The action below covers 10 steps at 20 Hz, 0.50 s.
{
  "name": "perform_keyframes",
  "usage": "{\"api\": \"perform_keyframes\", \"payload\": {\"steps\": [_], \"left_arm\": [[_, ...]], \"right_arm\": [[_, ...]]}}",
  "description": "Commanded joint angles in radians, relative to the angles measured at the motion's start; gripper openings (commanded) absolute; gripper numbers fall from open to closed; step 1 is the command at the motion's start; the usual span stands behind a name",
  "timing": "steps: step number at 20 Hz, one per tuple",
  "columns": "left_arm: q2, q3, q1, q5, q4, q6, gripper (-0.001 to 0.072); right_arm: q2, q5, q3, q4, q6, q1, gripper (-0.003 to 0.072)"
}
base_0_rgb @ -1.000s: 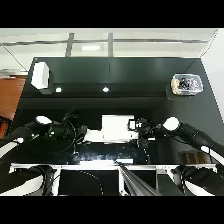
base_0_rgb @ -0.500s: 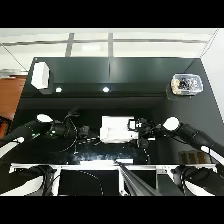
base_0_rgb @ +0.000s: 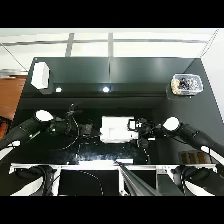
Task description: Fold the box and place the chain.
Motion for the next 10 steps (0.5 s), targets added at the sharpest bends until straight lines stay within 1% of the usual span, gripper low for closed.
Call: {"api": "perform_keyframes", "payload": {"steps": [1, 4, 7, 8, 10], "left_arm": [[0.027, 0.034, -0.054, 0.064, 0.0, -0.056, 0.0688], [0.027, 0.045, -0.133, 0.138, 0.028, -0.107, 0.0676], [0.026, 0.074, -0.225, 0.193, 0.16, -0.248, 0.0658], [0.024, 0.089, -0.254, 0.201, 0.217, -0.3, 0.0607], [0.019, 0.119, -0.297, 0.222, 0.309, -0.405, 0.0606]], "right_arm": [[0.0, 0.0, 0.0, 0.0, 0.0, 0.001, 0.0309], [0.0, 0.0, 0.0, 0.0, 0.0, 0.001, 0.0309], [0.0, 0.0, 0.0, 0.0, 0.0, 0.001, 0.0309], [0.0, 0.0, 0.0, 0.0, 0.0, 0.001, 0.0309], [0.0, 0.0, 0.0, 0.0, 0.0, 0.001, 0.0309]]}}
